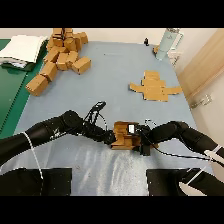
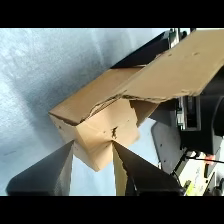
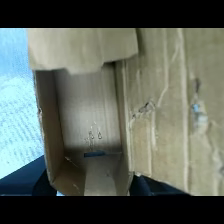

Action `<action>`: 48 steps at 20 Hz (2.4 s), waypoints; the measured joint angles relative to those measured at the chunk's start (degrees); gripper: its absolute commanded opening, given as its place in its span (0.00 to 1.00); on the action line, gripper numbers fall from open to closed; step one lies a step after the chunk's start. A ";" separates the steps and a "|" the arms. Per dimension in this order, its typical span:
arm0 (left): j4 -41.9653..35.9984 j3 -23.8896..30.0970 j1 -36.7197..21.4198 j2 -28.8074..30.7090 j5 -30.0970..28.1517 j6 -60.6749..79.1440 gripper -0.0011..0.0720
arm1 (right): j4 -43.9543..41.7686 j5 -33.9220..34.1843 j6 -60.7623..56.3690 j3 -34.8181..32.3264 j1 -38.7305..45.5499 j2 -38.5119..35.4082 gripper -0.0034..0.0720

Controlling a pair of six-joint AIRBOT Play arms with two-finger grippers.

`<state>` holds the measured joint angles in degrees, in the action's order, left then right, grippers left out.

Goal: Fold the box.

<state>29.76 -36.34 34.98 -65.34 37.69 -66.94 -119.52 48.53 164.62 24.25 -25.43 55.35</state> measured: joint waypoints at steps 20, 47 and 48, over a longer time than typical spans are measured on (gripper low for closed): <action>36.00 -8.20 12.17 -0.04 1.07 -49.00 0.53 | 0.00 0.00 -0.02 0.00 0.00 0.00 0.71; 51.60 -22.45 19.76 -11.96 13.49 -68.30 0.53 | 0.00 0.00 0.00 0.00 0.00 0.00 0.71; 52.63 -23.67 20.02 -12.90 14.56 -69.09 0.53 | 0.00 0.00 0.00 0.00 0.00 0.00 0.71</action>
<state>82.39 -60.01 55.00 -78.24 52.25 -136.03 -119.52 48.53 164.62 24.25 -25.43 55.35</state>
